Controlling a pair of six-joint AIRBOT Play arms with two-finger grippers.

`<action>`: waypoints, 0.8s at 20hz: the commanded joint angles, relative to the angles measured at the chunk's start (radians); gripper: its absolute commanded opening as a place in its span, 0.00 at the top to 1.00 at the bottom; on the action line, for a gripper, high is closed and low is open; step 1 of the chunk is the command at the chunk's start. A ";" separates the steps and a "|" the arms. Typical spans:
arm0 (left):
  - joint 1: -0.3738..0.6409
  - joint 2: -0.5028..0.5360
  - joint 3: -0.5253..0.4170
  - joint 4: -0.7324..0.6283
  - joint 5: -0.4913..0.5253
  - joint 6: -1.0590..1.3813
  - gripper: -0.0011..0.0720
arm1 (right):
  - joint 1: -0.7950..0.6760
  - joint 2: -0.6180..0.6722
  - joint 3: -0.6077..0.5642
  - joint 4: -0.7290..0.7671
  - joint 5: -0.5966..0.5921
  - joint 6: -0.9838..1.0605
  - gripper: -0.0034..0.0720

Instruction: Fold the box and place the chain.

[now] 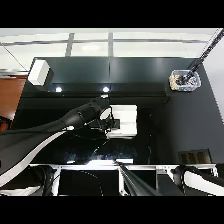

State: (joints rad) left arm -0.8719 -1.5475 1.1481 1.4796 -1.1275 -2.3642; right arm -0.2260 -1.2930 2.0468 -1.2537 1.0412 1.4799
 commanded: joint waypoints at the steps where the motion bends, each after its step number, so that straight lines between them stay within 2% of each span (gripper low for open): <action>1: 0.001 0.000 0.000 0.001 0.005 0.000 0.95 | 0.014 0.089 -0.019 0.108 0.177 -0.078 0.94; 4: 0.001 0.000 0.000 0.000 0.005 0.000 0.95 | 0.089 0.201 -0.146 0.118 0.276 -0.116 0.94; 6: 0.001 0.000 0.000 0.001 0.005 0.000 0.95 | 0.138 0.251 -0.189 0.134 0.284 -0.132 0.94; 10: 0.001 0.000 0.000 0.001 0.005 0.000 0.95 | 0.190 0.270 -0.190 0.156 0.352 -0.135 0.94; 14: 0.001 0.000 0.000 0.001 0.005 0.000 0.95 | 0.264 0.270 -0.193 0.235 0.469 -0.166 0.94; 16: 0.001 0.000 0.000 0.001 0.005 0.000 0.95 | 0.315 0.270 -0.193 0.272 0.491 -0.177 0.94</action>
State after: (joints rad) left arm -0.8719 -1.5475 1.1481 1.4799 -1.1225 -2.3642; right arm 0.0288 -1.0267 1.8568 -1.0470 1.4628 1.3231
